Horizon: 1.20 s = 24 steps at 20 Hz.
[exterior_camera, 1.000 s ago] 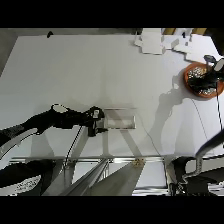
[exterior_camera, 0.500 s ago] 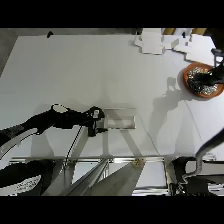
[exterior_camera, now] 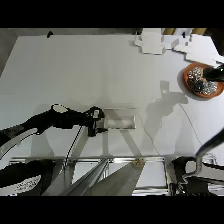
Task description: Fold the box and place the chain.
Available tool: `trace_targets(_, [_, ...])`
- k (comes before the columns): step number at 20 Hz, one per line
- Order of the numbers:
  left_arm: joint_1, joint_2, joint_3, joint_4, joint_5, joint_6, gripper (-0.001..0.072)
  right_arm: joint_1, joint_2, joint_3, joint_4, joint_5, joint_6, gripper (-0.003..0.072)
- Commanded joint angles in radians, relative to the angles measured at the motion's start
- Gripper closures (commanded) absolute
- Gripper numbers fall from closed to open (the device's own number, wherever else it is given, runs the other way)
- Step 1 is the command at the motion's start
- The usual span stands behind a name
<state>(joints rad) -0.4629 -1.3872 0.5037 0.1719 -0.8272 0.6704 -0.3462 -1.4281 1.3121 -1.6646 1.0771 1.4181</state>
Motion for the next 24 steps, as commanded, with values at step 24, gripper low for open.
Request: trace_targets(24, [0.000, 0.000, 0.001, 0.000, 0.000, 0.000, 0.0558, -0.110, -0.238, 0.000, 0.121, -0.121, 0.019, 0.0488])
